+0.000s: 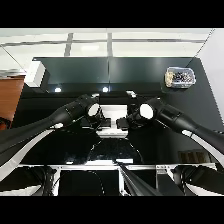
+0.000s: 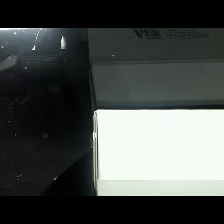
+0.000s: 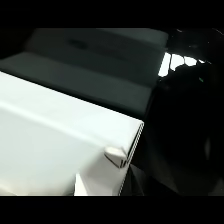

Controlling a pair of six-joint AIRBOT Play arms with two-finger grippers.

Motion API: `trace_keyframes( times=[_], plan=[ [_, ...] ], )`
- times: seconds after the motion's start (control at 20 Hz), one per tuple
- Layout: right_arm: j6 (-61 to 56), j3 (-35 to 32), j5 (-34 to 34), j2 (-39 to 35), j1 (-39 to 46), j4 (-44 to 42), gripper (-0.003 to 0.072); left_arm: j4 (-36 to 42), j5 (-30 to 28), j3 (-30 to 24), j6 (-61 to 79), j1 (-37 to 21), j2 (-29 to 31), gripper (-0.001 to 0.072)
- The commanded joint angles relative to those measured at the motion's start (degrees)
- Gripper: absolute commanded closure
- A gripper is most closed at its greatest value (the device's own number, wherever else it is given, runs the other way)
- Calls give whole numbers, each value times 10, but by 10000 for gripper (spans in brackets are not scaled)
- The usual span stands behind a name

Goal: Fold the box and place the chain.

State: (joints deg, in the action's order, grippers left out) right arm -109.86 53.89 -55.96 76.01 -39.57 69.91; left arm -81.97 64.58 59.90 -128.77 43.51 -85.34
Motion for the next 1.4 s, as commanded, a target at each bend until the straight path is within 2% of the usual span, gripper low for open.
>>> trace_keyframes(
  times=[0.0, 0.25, 0.75, 0.8, 0.85, 0.9, 0.95, 1.0, 1.05, 1.1, 1.35],
  plan=[
    [-47, 36, -40, 36, -18, 47, 319, 0, 0, 0, 0, 0, 0, 682],
    [-90, 47, -73, 83, -22, 59, 319, 0, 0, 0, 0, 0, 0, 682],
    [-132, 85, -86, 109, -30, 56, 320, 0, 2, 0, 0, 0, 0, 682],
    [-136, 86, -88, 113, -32, 56, 354, 0, 2, 0, 0, 0, 0, 682],
    [-141, 86, -90, 116, -33, 58, 354, 0, 2, 0, 0, 0, 0, 682],
    [-142, 86, -92, 116, -34, 58, 406, 0, 2, 0, 0, 0, 0, 682],
    [-142, 86, -93, 116, -34, 58, 505, 0, 2, 0, 0, 0, 0, 682],
    [-142, 86, -94, 116, -34, 60, 524, 0, 2, 0, 0, 0, 0, 682],
    [-142, 86, -94, 116, -34, 61, 637, 0, 2, 0, 0, 0, 0, 682],
    [-142, 86, -94, 116, -34, 60, 675, 0, 2, 0, 0, 0, 0, 682],
    [-142, 87, -96, 116, -34, 63, 675, 0, 2, 0, 0, 0, 0, 682]
  ],
)
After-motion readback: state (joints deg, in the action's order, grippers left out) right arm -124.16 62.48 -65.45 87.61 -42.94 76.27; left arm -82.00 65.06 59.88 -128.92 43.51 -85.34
